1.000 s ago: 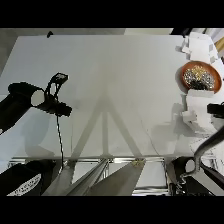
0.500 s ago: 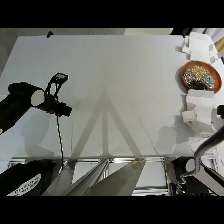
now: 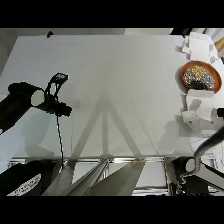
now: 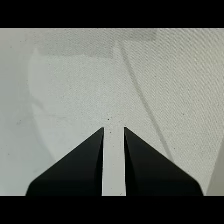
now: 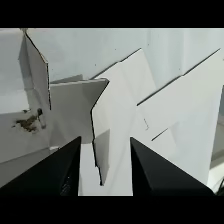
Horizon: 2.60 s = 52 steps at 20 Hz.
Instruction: Fold the box and place the chain.
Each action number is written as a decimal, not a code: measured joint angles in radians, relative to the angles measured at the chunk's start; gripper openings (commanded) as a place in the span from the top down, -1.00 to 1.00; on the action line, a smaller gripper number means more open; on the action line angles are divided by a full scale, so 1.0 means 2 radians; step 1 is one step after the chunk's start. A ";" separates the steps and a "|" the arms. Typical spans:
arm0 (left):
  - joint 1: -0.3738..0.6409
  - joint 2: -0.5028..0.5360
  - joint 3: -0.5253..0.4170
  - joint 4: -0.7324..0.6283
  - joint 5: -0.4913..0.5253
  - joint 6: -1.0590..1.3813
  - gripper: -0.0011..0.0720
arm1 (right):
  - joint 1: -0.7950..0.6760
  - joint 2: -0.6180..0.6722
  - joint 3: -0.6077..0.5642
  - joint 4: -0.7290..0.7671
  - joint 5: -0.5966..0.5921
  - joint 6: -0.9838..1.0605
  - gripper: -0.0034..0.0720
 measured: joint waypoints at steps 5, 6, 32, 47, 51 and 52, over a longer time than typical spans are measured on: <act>0.000 0.000 0.000 0.000 0.000 0.000 0.60 | 0.000 -0.019 0.000 -0.031 0.013 0.020 0.87; 0.000 0.000 0.000 0.000 0.000 0.000 0.60 | 0.000 -0.018 0.000 -0.031 0.014 0.020 0.87; 0.000 0.000 0.000 0.000 0.000 0.000 0.60 | 0.321 0.243 -0.175 0.462 -0.020 -0.095 0.87; 0.000 -0.001 0.000 -0.099 0.051 0.084 0.14 | 0.440 0.254 -0.203 0.472 -0.092 -0.040 0.86; 0.000 -0.017 0.000 -0.267 0.086 0.247 -0.63 | 0.441 0.254 -0.203 0.472 -0.093 -0.039 0.86; 0.000 -0.026 0.000 -0.311 0.091 0.289 -0.63 | 0.441 0.254 -0.203 0.472 -0.093 -0.039 0.86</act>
